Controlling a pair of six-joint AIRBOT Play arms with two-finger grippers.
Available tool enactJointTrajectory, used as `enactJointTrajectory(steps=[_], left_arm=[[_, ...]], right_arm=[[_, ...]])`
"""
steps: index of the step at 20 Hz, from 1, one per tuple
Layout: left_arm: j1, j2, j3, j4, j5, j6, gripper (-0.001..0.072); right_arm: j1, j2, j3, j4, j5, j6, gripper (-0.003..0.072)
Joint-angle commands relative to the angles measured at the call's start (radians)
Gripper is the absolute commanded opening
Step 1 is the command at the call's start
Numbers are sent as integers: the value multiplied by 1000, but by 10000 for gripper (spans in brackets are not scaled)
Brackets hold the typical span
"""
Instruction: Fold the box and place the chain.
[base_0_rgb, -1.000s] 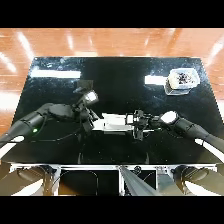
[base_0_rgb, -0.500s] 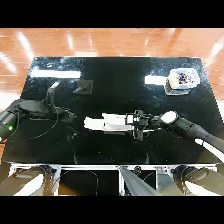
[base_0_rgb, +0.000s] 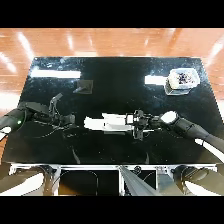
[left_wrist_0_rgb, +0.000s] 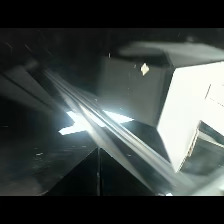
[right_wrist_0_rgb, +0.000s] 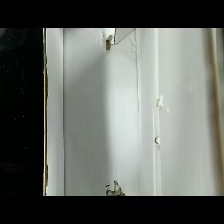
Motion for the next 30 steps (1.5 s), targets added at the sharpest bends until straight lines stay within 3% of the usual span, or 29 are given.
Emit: enactJointTrajectory(steps=[1, 9, 13, 14, 16, 17, 23, 30], left_arm=[[-27, -122, -1, -153, 21, 53, 23], [-223, -146, 35, -210, -143, 90, 24], [-277, -146, 69, -207, -145, 90, 28], [-277, -146, 79, -204, -125, 92, 103], [-272, -146, 108, -175, -75, 91, 500], [-268, -146, 124, -161, -42, 89, 566], [-263, -144, 198, -159, 68, 83, 567], [-261, -144, 208, -157, 140, 89, 567]], right_arm=[[1, 0, 0, 0, 0, 0, 556], [1, 0, 0, 0, 0, 1, 556], [1, 0, 0, 0, 0, 0, 556], [1, 0, 0, 0, 0, 1, 556], [1, 0, 0, 0, 0, 1, 556], [1, 0, 0, 0, 0, 1, 556], [1, 0, 0, 1, 0, 1, 556], [1, 0, 0, 1, 0, 1, 556]])
